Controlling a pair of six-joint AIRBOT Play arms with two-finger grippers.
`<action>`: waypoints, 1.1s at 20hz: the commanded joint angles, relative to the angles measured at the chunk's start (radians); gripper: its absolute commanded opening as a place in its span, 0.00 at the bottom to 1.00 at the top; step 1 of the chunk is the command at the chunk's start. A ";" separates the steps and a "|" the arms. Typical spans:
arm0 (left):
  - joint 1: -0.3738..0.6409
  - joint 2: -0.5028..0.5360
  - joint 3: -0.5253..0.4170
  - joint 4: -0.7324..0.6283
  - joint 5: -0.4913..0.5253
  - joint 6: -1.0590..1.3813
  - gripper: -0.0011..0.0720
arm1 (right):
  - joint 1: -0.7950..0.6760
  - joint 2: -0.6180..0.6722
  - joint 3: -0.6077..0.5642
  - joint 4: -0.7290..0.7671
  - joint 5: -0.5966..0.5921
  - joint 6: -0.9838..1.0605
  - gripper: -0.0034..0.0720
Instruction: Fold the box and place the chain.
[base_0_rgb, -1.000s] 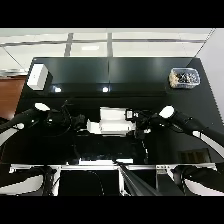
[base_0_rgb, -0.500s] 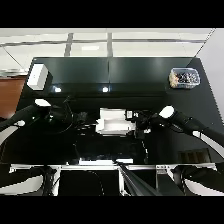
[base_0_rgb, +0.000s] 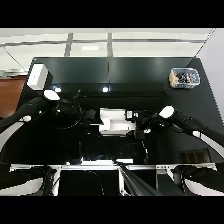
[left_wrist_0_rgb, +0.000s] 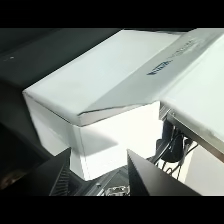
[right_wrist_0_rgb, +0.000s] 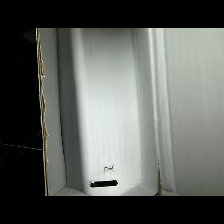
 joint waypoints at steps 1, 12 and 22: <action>-0.034 0.000 0.046 0.073 -0.001 -0.092 0.57 | 0.000 -0.001 0.000 0.000 0.000 0.000 0.28; -0.143 0.001 0.080 0.229 0.124 -0.334 0.57 | 0.000 -0.001 0.000 0.000 0.000 0.000 0.29; -0.181 0.001 0.080 0.334 0.166 -0.440 0.57 | 0.000 -0.001 0.000 0.000 0.000 0.000 0.28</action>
